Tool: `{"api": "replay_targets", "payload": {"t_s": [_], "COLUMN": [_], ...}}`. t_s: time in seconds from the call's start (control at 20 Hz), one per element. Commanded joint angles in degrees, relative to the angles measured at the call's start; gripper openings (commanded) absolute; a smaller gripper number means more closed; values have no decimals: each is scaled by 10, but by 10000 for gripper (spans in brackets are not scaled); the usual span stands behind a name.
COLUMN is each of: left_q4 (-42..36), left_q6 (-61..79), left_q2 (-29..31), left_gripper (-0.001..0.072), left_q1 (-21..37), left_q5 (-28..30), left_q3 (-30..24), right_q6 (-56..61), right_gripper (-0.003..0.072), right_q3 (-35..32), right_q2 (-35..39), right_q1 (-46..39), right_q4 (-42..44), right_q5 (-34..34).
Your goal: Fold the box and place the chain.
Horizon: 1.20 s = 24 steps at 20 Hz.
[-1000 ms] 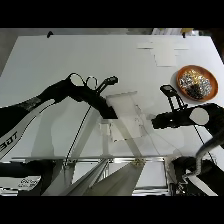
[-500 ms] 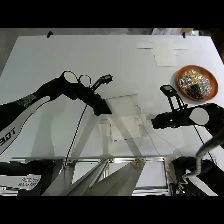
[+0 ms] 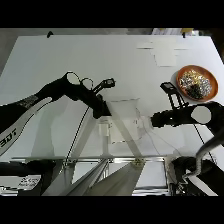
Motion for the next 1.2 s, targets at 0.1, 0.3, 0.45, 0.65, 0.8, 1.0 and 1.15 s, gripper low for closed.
{"api": "replay_targets", "payload": {"t_s": [0.1,0.3,0.45,0.65,0.8,1.0,1.15], "left_q4": [47,12,-5,15,16,15,16], "left_q6": [21,113,139,143,147,157,158], "left_q2": [2,13,11,10,5,-5,-5], "left_gripper": [-2,-3,-3,-2,-1,0,0], "left_q1": [-18,-34,-34,-34,-34,-34,-34], "left_q5": [27,102,138,138,133,122,124], "left_q3": [0,0,0,0,0,0,0], "right_q6": [-3,-35,-35,-35,-35,-35,-35], "right_gripper": [204,204,204,204,204,204,204], "right_q3": [25,25,25,25,25,25,25], "right_q2": [1,1,1,0,0,0,0], "right_q1": [1,0,1,1,1,1,1], "right_q4": [11,0,-32,-40,-40,-40,-40], "right_q5": [5,20,16,13,11,11,11]}}
